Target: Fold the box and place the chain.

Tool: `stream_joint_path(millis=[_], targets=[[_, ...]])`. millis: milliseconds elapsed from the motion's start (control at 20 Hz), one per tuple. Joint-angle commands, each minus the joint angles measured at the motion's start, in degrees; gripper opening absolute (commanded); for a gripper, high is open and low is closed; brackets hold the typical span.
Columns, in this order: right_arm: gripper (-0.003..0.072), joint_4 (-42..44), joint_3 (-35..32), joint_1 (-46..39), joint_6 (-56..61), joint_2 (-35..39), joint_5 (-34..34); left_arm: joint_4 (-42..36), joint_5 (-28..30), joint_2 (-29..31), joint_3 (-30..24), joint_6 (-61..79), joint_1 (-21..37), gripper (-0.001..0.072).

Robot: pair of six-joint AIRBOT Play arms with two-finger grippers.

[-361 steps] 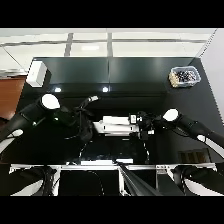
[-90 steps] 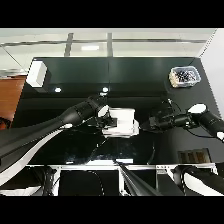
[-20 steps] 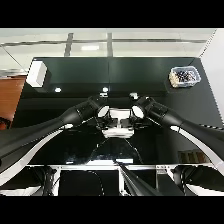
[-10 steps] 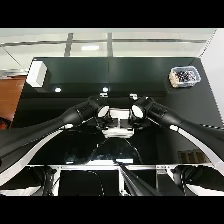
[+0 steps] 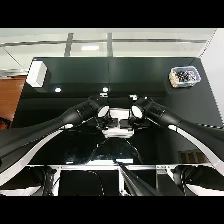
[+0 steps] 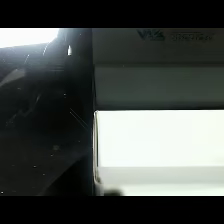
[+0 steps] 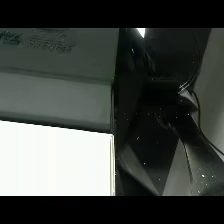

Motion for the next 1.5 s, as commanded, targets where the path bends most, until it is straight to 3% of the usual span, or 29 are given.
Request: stream_joint_path(millis=[0,250,300,350,500,650,800,900,1000,1100,1150,1200,1350,1450], targets=[[0.0016,0.0,0.0,0.0,-0.6,-0.2,-0.1,0.0,0.2,0.0,0.0,0.2,0.0,0.0025],[0.0021,0.0,0.0,0.0,-0.5,-0.2,-1.0,0.0,0.2,0.0,0.0,0.2,0.0,0.0025],[0.0144,0.0,0.1,0.0,-0.5,-0.1,-0.9,0.0,0.2,0.0,0.0,0.2,0.0,0.0025],[0.0337,0.0,0.1,0.0,-0.5,0.1,-0.5,0.0,0.2,0.0,0.0,0.2,0.0,0.0025],[0.0347,-0.1,0.1,0.0,-2.3,2.8,1.9,0.1,0.2,0.0,0.0,0.2,0.0,0.0025],[0.0346,-2.2,0.8,-0.2,-6.0,10.3,7.1,0.0,0.2,0.0,0.0,0.2,0.0,0.0025],[0.0346,-13.2,1.3,-2.4,-6.4,20.4,11.0,0.0,0.1,0.0,0.0,0.2,0.0,0.0025],[0.0346,-25.9,1.2,-5.7,-6.5,24.7,10.6,0.0,0.2,0.0,0.0,0.2,0.0,0.0025],[0.0345,-38.6,0.9,-10.8,-6.5,25.1,6.5,0.0,0.2,0.0,0.0,0.2,0.0,0.0025],[0.0347,-39.4,-1.6,-18.7,-6.1,24.7,-6.7,0.0,0.2,0.0,0.0,0.2,0.0,0.0025],[0.0483,-38.1,-2.9,-22.7,-5.9,23.9,-13.1,0.0,0.2,0.0,0.0,0.2,0.0,0.0025],[0.0699,-35.5,-4.0,-27.0,-5.4,22.1,-18.0,0.0,0.2,0.0,0.0,0.2,0.0,0.0025],[0.0705,-20.9,-3.1,-38.5,-5.6,12.7,-24.9,0.0,0.2,0.0,0.0,0.2,0.0,0.0025],[0.0705,-15.3,3.8,-44.1,-7.0,5.6,-24.0,0.2,0.2,0.0,0.0,0.3,0.0,0.0025]])
